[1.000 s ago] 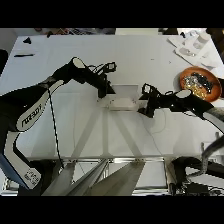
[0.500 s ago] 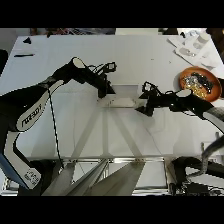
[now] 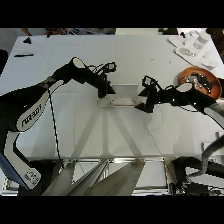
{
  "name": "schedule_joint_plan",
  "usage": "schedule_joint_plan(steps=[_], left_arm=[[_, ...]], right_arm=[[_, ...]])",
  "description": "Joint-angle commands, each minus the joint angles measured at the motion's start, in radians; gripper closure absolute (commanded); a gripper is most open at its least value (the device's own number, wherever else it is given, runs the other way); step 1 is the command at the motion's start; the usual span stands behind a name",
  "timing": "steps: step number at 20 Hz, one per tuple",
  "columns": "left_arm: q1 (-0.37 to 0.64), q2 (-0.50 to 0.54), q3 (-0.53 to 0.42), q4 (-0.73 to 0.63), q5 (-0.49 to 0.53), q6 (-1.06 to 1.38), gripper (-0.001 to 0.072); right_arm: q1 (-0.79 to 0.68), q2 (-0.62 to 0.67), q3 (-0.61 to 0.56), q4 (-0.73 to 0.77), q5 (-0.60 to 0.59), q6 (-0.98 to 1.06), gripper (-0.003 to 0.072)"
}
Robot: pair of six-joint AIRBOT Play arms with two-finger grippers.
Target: Fold the box and place the chain.
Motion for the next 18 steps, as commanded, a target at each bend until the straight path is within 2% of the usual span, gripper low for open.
schedule_joint_plan(steps=[1,5,14,18], left_arm=[[-0.001,0.000,0.000,0.000,0.000,0.000,0.0702],[-0.001,0.000,0.000,0.000,0.000,0.000,0.0702],[-0.001,0.000,0.000,0.000,0.000,0.000,0.0702],[-0.001,0.000,0.000,0.000,0.000,0.000,0.0702]], right_arm=[[0.000,0.000,0.006,-0.069,0.002,0.001,-0.0006],[0.000,-0.003,0.011,-0.069,-0.066,-0.045,-0.0006],[0.000,-0.111,0.116,-0.062,-0.013,-0.091,-0.0006],[0.000,-0.138,0.120,-0.061,-0.014,-0.150,-0.0006]])
